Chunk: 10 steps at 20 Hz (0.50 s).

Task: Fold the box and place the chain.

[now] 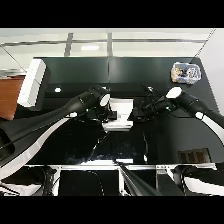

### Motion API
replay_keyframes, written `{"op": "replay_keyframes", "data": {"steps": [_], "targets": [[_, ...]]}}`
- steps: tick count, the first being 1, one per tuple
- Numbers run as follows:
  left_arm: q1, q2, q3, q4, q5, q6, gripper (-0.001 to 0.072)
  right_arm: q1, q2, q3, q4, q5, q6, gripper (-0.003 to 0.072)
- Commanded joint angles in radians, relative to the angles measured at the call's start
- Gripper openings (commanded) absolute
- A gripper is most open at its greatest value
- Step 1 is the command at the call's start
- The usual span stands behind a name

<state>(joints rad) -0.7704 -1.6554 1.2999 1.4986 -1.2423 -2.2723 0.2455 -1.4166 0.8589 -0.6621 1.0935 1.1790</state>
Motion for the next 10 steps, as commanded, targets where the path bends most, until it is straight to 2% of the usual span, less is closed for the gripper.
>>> {"op": "replay_keyframes", "data": {"steps": [1, 6, 10], "targets": [[0.000, 0.000, 0.001, -0.001, 0.000, 0.001, 0.0028, 0.051, -0.001, 0.038, -0.143, -0.025, 0.142, 0.0370], [0.000, 0.000, 0.001, -0.001, 0.000, 0.001, 0.0028, 0.132, -0.001, 0.084, -0.320, -0.050, 0.311, 0.0370], [0.000, 0.000, 0.001, -0.001, 0.000, 0.001, 0.0028, 0.271, -0.004, 0.133, -0.584, -0.070, 0.598, 0.0370]]}}
